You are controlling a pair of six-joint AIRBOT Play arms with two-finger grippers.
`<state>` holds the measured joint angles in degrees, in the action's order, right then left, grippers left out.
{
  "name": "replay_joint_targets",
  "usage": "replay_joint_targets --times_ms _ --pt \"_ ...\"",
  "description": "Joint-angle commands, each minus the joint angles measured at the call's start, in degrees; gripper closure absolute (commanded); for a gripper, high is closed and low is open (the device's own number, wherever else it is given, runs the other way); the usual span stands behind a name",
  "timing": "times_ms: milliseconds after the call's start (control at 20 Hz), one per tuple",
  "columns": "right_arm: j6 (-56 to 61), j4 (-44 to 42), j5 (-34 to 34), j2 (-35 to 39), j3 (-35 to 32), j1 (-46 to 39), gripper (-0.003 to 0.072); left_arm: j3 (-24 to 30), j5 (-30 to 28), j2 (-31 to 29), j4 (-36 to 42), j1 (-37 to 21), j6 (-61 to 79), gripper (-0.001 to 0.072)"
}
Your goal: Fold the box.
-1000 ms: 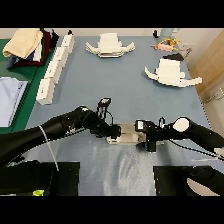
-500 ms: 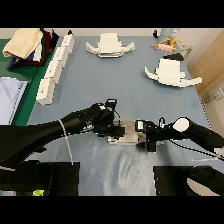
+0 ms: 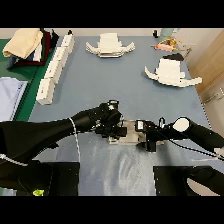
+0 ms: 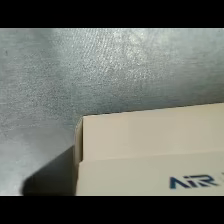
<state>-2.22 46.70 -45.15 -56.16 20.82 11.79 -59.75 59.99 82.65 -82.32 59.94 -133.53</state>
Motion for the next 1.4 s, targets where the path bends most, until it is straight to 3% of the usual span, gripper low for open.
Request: replay_joint_targets --times_ms 0,350,400,450,500,600,750,800,1050,1100,1200,1250,1350 --pt "0.00 0.00 0.00 0.04 0.07 -0.02 0.0186 -0.26 -0.04 0.22 -0.17 0.52 -2.56 0.0697" --pt "0.00 0.00 0.00 0.04 0.07 0.00 0.0186 -0.33 0.04 0.22 -0.39 0.81 -4.07 0.0694" --pt "0.00 0.00 0.00 0.04 0.07 0.00 0.0186 -0.33 0.04 0.22 -0.37 0.81 -4.07 0.0607" --pt "0.00 0.00 0.00 0.04 0.07 -0.02 0.0186 -0.33 0.04 0.20 -0.28 0.79 -3.91 0.0204" --pt "0.00 0.00 0.00 0.04 0.07 -0.02 0.0186 -0.33 0.07 0.22 -0.20 0.79 -4.11 0.0013" --pt "0.00 0.00 0.00 0.04 0.07 -0.02 0.0186 -1.22 0.81 0.17 0.11 0.79 -4.07 0.0013" --pt "0.00 0.00 0.00 0.04 0.07 0.00 0.0186 -4.24 5.22 -0.20 -0.42 0.66 -2.12 0.0014" --pt "0.00 0.00 0.00 0.04 0.07 -0.02 0.0186 -5.11 7.28 -0.70 -1.18 0.57 -1.88 0.0052" --pt "0.00 0.00 0.00 0.04 0.07 -0.02 0.0186 -7.21 20.02 -6.40 -2.27 -2.43 2.23 0.0063" --pt "0.00 0.00 0.00 0.04 0.07 -0.02 0.0186 -7.21 22.16 -8.07 -2.27 -3.28 2.45 0.0104" --pt "0.00 0.00 0.00 0.04 0.07 -0.02 0.0186 -7.21 27.23 -11.52 -2.34 -4.63 6.84 0.0629" --pt "0.00 0.00 0.00 0.04 0.07 -0.02 0.0186 -7.19 29.24 -13.05 -2.62 -5.09 10.05 0.0696" --pt "0.00 0.00 0.00 0.04 0.07 0.00 0.0186 -7.21 30.08 -14.97 -3.69 -5.35 14.36 0.0696"
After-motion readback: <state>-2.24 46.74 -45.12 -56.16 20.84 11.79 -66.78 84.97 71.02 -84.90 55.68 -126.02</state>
